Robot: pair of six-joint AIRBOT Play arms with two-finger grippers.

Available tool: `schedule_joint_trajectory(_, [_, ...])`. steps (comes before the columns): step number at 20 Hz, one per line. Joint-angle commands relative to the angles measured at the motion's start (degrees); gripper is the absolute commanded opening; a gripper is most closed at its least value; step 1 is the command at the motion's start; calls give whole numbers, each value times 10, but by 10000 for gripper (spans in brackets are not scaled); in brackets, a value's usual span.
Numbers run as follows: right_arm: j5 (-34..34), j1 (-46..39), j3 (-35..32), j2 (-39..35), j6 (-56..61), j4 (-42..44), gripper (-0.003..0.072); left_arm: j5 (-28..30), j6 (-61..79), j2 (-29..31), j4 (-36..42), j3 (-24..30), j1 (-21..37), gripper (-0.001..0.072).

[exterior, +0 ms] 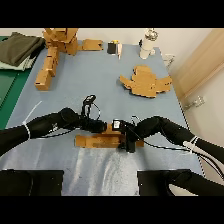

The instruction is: Fold the box.

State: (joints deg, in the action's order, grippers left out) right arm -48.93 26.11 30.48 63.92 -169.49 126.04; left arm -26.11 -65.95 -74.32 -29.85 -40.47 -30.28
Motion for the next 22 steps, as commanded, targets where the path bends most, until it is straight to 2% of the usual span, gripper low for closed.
schedule_joint_trajectory(1, [4, 1, 0, 0, 0, 2, 522, -26, -30, -17, -50, -16, 0, 6])
schedule_joint_trajectory(10, [5, 1, 0, 0, 0, 2, 521, -90, -31, -24, -52, -20, 27, 7])
schedule_joint_trajectory(13, [4, 1, 0, 0, 0, 2, 522, -89, -4, -17, -49, -26, 29, 8])
schedule_joint_trajectory(17, [4, 0, 0, 0, 0, 0, 521, -103, 81, 50, -63, -33, 54, 7])
schedule_joint_trajectory(20, [4, 0, 0, 0, 0, -1, 522, -165, 119, 119, -124, -28, 98, 7])
schedule_joint_trajectory(22, [4, 0, 0, 0, 0, -2, 522, -225, 191, 159, -139, -28, 122, 7])
